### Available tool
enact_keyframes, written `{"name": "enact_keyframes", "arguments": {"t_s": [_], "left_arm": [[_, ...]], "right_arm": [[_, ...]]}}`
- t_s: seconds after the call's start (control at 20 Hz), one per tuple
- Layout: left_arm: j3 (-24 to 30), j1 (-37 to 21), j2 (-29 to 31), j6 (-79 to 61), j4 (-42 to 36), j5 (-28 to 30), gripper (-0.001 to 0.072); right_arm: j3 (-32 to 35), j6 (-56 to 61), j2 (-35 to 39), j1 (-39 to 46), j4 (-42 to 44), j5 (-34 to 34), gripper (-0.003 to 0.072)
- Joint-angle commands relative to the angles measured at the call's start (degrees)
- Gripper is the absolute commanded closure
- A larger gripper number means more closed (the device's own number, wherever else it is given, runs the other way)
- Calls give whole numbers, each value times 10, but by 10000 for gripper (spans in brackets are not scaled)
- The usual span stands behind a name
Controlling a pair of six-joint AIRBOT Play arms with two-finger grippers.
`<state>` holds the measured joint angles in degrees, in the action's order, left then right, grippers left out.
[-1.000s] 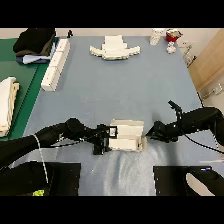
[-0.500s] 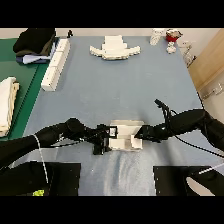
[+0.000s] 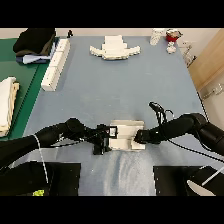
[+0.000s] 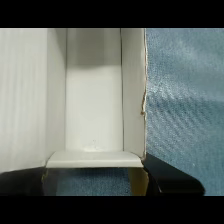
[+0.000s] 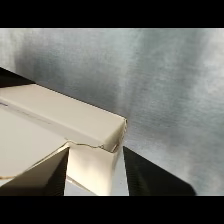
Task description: Fold the box.
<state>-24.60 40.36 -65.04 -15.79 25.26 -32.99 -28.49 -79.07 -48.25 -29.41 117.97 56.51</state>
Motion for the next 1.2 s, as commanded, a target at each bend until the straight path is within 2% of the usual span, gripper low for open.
{"name": "enact_keyframes", "arguments": {"t_s": [0.0, 0.25, 0.45, 0.65, 0.8, 0.85, 0.9, 1.0, 1.05, 1.1, 1.15], "left_arm": [[0, 0, 0, 0, 0, 0, 179], [0, 0, 0, 0, 0, 0, 180], [0, 0, 0, 0, 0, 0, 180], [0, 0, 0, 0, 0, 0, 180], [0, 0, 0, 0, 0, 0, 180], [0, 0, 0, 0, 0, 0, 179], [0, 0, 0, 0, 0, 0, 179], [0, 0, 0, 0, 0, 0, 179], [0, 0, 0, 0, 0, 0, 179], [0, 0, 0, 0, 0, 0, 179], [0, 0, 0, 0, 0, 0, 179]], "right_arm": [[-10, 96, 0, -47, -72, -10, 173], [-33, 240, -5, -124, -174, 1, 174], [-82, 293, -83, -186, -213, 34, 174], [-166, 378, -180, -240, -311, 137, 176], [-196, 399, -218, -251, -330, 183, 182], [-196, 403, -222, -251, -330, 181, 208], [-196, 406, -224, -251, -330, 181, 296], [-196, 406, -225, -251, -330, 181, 534], [-196, 406, -225, -251, -330, 181, 607], [-196, 406, -225, -251, -330, 181, 672], [-196, 407, -225, -251, -330, 180, 682]]}}
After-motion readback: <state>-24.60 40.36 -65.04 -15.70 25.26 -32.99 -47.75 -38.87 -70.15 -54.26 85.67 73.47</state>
